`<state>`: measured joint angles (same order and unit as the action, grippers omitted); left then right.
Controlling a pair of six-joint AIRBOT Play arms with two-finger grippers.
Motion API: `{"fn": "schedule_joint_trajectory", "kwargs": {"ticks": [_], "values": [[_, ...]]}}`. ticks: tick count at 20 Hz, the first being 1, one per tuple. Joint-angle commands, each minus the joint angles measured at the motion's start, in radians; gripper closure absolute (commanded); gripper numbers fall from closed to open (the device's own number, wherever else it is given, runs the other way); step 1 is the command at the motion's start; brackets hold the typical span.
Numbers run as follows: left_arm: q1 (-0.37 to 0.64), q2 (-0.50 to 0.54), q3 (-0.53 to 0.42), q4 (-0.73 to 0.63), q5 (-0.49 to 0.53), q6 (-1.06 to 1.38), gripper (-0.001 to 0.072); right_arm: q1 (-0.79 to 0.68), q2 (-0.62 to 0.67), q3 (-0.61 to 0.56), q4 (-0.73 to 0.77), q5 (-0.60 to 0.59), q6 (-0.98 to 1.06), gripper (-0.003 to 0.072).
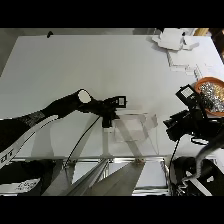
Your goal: Fold the box and place the chain.
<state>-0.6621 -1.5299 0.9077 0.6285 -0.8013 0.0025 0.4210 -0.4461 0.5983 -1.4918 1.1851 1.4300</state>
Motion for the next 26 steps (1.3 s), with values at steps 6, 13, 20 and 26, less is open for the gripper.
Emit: {"fn": "schedule_joint_trajectory", "kwargs": {"ticks": [6, 13, 20, 26], "values": [[0.000, -0.003, 0.001, -0.074, 0.005, 0.132, 0.0703, 0.001, 0.001, -0.001, 0.000, 0.000, -0.034, 0.0350], [0.000, -0.028, 0.001, -0.073, 0.005, 0.132, 0.0702, 0.001, 0.001, -0.001, 0.000, -0.001, -0.048, 0.0350], [0.000, -0.028, 0.001, -0.071, 0.005, 0.132, 0.0700, 0.001, 0.001, -0.001, 0.000, -0.003, -0.048, 0.0350], [0.000, -0.027, 0.001, -0.071, 0.005, 0.131, 0.0700, 0.001, 0.001, -0.001, 0.000, -0.003, -0.049, 0.0350]]}}
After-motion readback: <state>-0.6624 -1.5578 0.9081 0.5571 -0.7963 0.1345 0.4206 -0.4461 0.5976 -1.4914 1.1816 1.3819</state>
